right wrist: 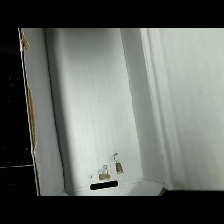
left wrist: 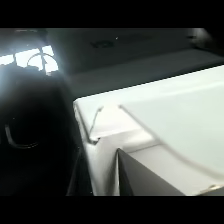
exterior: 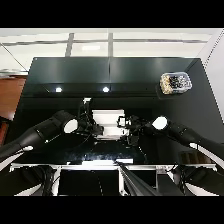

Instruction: Fold the box and place the chain.

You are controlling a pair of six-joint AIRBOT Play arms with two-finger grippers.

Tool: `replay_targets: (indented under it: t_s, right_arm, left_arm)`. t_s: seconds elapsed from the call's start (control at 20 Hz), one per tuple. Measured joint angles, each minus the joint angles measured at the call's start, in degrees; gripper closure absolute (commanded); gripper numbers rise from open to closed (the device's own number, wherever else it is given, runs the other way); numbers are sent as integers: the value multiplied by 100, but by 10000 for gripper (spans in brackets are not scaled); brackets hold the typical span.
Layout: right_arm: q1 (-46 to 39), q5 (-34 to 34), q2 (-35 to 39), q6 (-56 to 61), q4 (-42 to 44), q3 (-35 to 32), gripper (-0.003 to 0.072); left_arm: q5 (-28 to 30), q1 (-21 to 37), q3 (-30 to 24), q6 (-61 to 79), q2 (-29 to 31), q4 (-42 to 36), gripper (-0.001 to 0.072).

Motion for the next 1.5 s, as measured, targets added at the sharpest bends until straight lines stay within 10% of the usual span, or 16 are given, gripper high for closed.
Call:
replay_targets:
  t_s: [1.5]
  right_arm:
    - [0,2,0,0,0,0,248]
  left_arm:
    - [-592,-125,811,-986,-940,225,487]
